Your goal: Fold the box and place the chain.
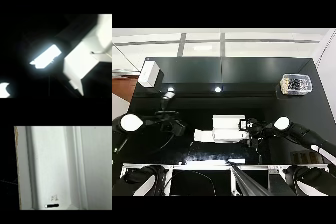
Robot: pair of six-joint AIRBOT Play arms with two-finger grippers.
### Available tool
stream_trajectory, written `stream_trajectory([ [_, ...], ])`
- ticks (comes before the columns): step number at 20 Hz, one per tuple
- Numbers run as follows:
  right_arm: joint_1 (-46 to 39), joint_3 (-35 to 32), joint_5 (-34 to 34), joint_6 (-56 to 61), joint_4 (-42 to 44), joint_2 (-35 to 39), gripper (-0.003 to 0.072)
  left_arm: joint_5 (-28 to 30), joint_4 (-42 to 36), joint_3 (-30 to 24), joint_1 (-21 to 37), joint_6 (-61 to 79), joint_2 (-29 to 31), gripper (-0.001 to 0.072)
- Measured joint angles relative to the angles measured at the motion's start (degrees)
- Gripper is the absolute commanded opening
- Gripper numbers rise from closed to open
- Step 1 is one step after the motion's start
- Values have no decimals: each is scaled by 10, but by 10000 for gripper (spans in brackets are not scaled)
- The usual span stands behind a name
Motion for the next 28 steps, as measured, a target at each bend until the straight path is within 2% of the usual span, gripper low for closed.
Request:
stream_trajectory([
  [2,0,0,0,0,0,0,460,-16,-33,-37,43,-67,-11,33],
  [5,0,0,0,0,0,0,460,-9,-114,-85,65,-109,-54,31],
  [9,0,0,0,0,0,0,461,2,-234,-109,43,-77,-119,31],
  [13,0,0,0,0,0,0,460,38,-298,-115,-5,-57,-157,44],
  [14,0,0,0,0,0,0,461,47,-308,-114,-17,-50,-162,167],
  [15,0,0,0,0,0,0,461,47,-315,-112,-26,-40,-165,362],
  [16,0,0,0,0,0,0,461,45,-325,-108,-34,-30,-167,458],
  [17,0,0,0,0,0,0,460,43,-329,-101,-39,-19,-168,603],
  [18,0,0,0,0,0,0,461,38,-330,-94,-42,-12,-169,710],
  [21,0,0,0,0,0,0,461,43,-318,-65,-49,3,-169,710],
  [24,0,0,0,0,0,0,461,19,-321,-36,-59,10,-169,709],
  [28,0,0,-1,0,0,0,460,30,-315,-12,-98,9,-169,709],
])
